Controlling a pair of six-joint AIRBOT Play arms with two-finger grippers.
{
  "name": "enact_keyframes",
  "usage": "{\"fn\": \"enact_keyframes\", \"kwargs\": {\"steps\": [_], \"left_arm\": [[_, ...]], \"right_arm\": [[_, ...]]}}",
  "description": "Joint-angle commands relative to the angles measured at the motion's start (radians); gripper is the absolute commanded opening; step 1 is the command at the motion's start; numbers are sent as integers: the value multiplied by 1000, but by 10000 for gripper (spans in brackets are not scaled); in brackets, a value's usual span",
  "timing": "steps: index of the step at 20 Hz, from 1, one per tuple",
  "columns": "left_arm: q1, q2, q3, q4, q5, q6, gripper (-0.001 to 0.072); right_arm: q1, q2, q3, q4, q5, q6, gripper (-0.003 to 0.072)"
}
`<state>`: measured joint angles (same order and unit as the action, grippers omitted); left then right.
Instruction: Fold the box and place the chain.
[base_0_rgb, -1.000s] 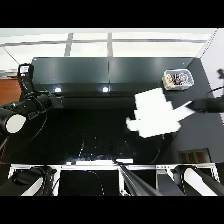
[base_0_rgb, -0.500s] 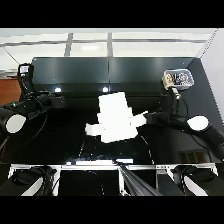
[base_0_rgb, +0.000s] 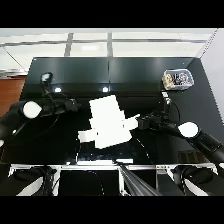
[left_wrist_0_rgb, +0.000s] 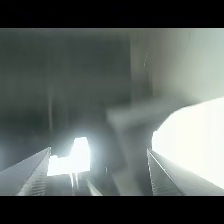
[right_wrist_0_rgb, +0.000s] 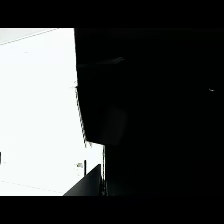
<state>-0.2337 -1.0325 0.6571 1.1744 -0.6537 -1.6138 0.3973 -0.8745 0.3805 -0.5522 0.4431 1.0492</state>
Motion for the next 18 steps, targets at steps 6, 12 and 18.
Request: {"fn": "enact_keyframes", "kwargs": {"steps": [6, 12, 18], "left_arm": [[147, -433, 66, -850, -446, 777, 687], [37, -626, 266, -645, -743, 859, 467], [5, -653, 334, -595, -761, 952, 46]], "right_arm": [[10, 1, 0, 1, -2, 2, 16], [10, 1, 0, 1, -3, 2, 16], [9, 1, 0, -37, -5, -2, 122]]}}
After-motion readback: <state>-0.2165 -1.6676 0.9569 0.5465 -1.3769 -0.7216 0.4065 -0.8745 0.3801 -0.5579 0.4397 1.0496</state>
